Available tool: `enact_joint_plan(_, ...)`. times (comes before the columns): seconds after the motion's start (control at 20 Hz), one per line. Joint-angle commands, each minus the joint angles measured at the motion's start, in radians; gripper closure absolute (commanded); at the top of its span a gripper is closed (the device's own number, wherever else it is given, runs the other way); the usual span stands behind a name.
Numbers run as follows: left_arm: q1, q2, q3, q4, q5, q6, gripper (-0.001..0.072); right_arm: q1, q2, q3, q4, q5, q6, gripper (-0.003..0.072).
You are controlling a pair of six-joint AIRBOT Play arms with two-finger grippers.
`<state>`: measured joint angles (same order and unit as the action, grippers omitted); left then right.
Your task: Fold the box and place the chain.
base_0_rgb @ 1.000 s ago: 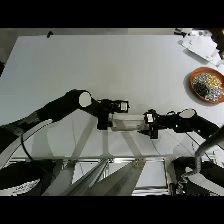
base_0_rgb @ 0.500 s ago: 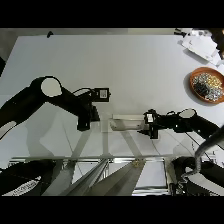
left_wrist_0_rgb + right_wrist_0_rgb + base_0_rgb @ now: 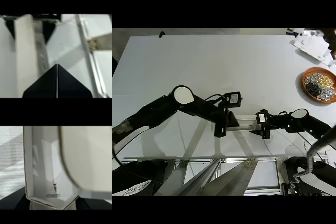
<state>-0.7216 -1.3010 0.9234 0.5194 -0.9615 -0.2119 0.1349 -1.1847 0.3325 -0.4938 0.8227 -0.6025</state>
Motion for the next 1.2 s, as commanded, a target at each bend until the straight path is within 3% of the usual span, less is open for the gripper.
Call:
enact_joint_plan(0.0,-0.017,-0.07,0.0,-0.104,0.291,0.029,0.0703,0.0,0.0,0.001,0.0,0.0,0.0,0.0248)
enact_joint_plan(0.15,0.005,-0.13,0.0,-0.108,0.381,0.019,0.0705,0.0,0.0,0.001,0.0,0.0,0.0,0.0248)
enact_joint_plan(0.55,0.027,-0.289,0.0,-0.092,0.229,-0.043,0.0705,0.0,0.0,0.001,0.0,0.0,0.0,0.0248)
enact_joint_plan(0.7,0.027,-0.293,0.0,-0.081,0.174,-0.042,0.0704,0.0,0.0,0.001,0.0,0.0,0.0,0.0248)
enact_joint_plan(0.9,0.035,-0.242,0.0,-0.081,0.172,-0.042,0.069,0.0,0.0,0.001,0.0,0.0,0.0,0.0248)
enact_joint_plan(1.05,0.075,-0.146,0.0,-0.037,0.157,-0.043,0.0565,0.0,0.0,0.001,0.0,0.0,0.0,0.0248)
enact_joint_plan(1.15,0.122,-0.073,0.0,0.04,0.092,-0.051,0.0428,0.0,0.0,0.001,0.0,0.0,0.0,0.0248)
